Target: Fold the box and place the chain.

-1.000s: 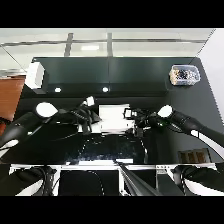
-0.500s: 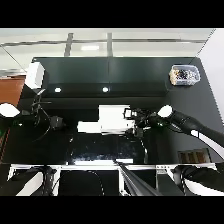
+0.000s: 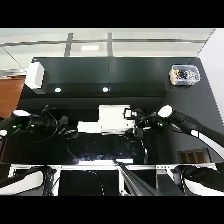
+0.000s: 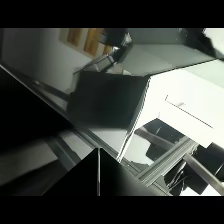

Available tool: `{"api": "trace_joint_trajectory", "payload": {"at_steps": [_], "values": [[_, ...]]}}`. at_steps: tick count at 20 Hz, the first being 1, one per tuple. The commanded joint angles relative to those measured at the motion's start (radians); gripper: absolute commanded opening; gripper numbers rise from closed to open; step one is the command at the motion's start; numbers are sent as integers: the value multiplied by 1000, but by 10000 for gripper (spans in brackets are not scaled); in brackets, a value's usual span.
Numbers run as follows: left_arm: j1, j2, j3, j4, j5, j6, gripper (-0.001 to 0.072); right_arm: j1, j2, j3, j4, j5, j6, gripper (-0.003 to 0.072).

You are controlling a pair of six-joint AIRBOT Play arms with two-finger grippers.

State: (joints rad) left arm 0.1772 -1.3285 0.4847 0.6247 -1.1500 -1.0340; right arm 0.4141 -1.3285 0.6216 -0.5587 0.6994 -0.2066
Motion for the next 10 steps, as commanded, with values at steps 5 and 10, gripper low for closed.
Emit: {"api": "trace_joint_trajectory", "payload": {"at_steps": [5, 10], "values": [[-174, -69, 76, -151, -66, 224, 22, 0, -1, -1, 0, 0, 0, 405], [-214, -86, 136, -159, -73, 246, 118, 0, -1, -1, 0, 0, 0, 405]]}}
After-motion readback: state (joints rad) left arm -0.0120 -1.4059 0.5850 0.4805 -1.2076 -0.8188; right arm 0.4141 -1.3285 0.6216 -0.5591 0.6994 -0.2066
